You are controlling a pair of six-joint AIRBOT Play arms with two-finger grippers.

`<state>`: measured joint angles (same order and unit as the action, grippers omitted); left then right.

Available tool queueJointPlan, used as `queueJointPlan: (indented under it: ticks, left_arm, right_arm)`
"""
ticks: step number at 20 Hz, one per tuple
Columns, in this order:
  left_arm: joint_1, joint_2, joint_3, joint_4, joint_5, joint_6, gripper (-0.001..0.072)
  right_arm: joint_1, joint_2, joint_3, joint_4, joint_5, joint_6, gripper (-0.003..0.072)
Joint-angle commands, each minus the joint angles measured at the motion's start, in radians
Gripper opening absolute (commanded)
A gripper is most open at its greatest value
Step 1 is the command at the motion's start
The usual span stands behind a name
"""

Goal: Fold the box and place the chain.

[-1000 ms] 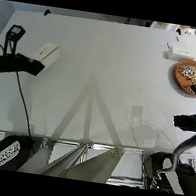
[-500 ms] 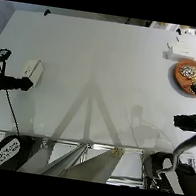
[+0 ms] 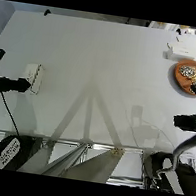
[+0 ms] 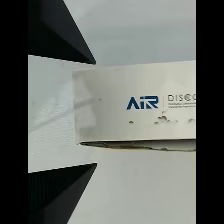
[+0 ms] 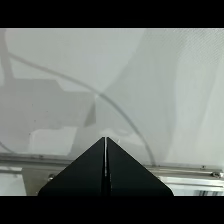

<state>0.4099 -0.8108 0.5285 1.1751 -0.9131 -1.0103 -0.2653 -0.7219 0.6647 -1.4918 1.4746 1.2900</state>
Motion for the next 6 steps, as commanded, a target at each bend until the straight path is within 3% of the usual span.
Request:
queueJointPlan:
  ticks: [1, 6]
  left_arm:
    - [0.001, 0.117, 0.0, 0.0, 0.004, -0.008, 0.0701]
    - [0.001, 0.174, -0.001, -0.015, -0.005, -0.008, 0.0701]
  right_arm:
    - [-0.001, 0.001, 0.0, 0.0, 0.0, 0.0, 0.0021]
    - [-0.001, 0.001, 0.0, 0.0, 0.0, 0.0, 0.0021]
